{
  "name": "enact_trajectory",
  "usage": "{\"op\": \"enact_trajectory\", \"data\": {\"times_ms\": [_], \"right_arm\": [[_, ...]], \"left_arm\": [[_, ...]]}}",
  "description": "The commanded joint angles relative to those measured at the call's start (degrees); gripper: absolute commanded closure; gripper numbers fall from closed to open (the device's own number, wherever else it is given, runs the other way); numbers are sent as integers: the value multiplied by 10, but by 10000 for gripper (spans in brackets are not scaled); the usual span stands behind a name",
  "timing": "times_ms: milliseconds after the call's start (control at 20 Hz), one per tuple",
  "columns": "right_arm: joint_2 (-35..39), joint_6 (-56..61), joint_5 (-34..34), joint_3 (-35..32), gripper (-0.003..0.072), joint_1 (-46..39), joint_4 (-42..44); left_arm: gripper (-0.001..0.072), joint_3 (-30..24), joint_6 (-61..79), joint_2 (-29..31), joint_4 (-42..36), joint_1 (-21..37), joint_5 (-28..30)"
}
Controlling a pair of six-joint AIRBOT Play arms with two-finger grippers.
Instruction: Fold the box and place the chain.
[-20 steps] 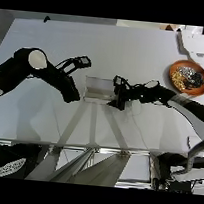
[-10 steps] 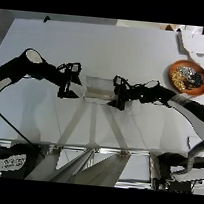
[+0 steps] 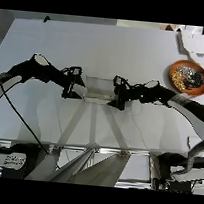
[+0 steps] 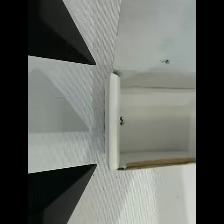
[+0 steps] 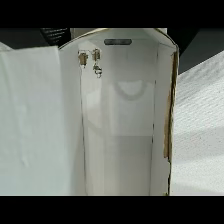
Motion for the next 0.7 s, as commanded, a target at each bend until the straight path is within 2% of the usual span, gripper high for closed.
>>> {"op": "enact_trajectory", "data": {"times_ms": [0,250,500,650], "right_arm": [[0,0,0,0,170,0,0],[0,0,0,0,170,0,0],[0,0,0,0,170,0,0],[0,0,0,0,170,0,0]], "left_arm": [[11,2,7,-6,-20,1,0],[11,8,31,-9,-34,26,-23],[12,41,33,-32,-35,21,-54],[13,43,65,-42,-35,12,-81]]}}
